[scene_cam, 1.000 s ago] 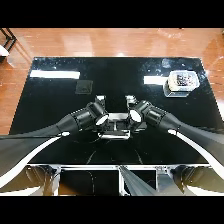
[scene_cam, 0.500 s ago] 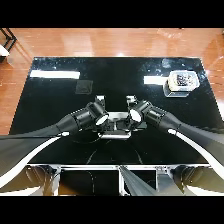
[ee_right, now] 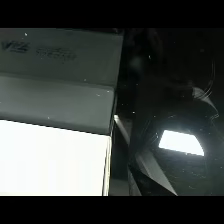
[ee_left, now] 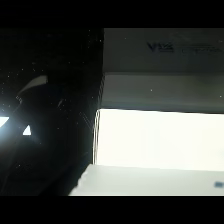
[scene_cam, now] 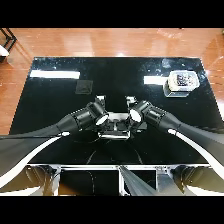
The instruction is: Fold the box and place the chain.
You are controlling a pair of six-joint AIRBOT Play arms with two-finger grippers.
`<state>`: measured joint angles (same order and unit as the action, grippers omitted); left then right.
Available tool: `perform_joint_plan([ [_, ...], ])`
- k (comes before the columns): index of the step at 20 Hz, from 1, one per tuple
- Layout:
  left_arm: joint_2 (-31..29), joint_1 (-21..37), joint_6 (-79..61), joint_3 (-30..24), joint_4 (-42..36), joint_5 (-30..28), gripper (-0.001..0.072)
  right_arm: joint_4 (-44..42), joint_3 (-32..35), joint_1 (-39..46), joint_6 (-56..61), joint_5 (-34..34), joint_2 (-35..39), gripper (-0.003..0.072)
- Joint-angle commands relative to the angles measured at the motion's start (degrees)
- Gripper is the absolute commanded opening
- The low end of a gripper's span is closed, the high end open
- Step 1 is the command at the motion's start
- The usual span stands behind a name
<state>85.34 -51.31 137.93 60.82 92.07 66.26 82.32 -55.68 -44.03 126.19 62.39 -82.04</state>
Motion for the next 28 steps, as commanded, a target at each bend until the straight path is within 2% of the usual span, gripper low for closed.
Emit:
perform_joint_plan([
  [1, 0.0, 0.0, 0.0, 0.0, -0.2, 0.0, 0.0018, 0.0, 0.0, 0.0, 0.0, 0.8, 0.0, 0.0293],
  [2, 0.0, 0.0, 0.0, 0.0, -0.2, 0.0, 0.0018, 0.0, 0.0, 0.0, 0.1, 0.8, 0.0, 0.0237],
  [5, 0.0, 0.0, 0.0, 0.0, -0.2, 0.0, 0.0018, 0.0, 0.0, 0.0, 0.3, 0.8, -0.2, 0.0235],
  [6, 0.0, 0.0, 0.0, 0.0, -0.2, 0.0, 0.0018, 0.0, 0.0, 0.0, 0.3, 0.9, -0.2, 0.0145],
  [8, 0.0, 0.0, 0.0, 0.0, -0.2, 0.0, 0.0018, -0.2, 0.0, -0.1, 0.3, 0.6, -0.2, 0.0115],
  [10, 0.0, 0.0, 0.0, 0.0, -0.2, 0.0, 0.0018, -0.2, 0.0, -0.2, 0.3, 0.6, -0.4, 0.0022],
  [18, 0.0, 0.0, 0.0, 0.0, -0.2, 0.0, 0.0018, -0.7, 0.0, -0.1, 0.2, 0.4, -0.4, 0.0023],
  [19, 0.0, 0.0, 0.0, 0.0, -0.2, 0.0, 0.0018, -0.9, 0.0, -0.1, 0.3, 0.5, -0.3, 0.0104],
  [20, 0.0, 0.0, 0.0, 0.0, -0.2, 0.0, 0.0018, -0.8, 0.0, -0.1, 0.2, 1.2, 0.0, 0.0327],
  [21, 0.0, 0.0, 0.0, 0.0, -0.2, 0.0, 0.0018, -0.8, 0.0, 0.0, -1.0, 2.4, 0.5, 0.0424],
  [24, 0.0, 0.0, 0.0, 0.0, -0.2, 0.0, 0.0018, 0.5, 0.0, 0.8, -7.4, 6.1, 4.5, 0.0424],
  [28, 0.0, 0.0, 0.0, 0.0, -0.2, 0.0, 0.0018, 4.0, 0.0, 1.9, -12.2, 8.9, 17.0, 0.0423],
])
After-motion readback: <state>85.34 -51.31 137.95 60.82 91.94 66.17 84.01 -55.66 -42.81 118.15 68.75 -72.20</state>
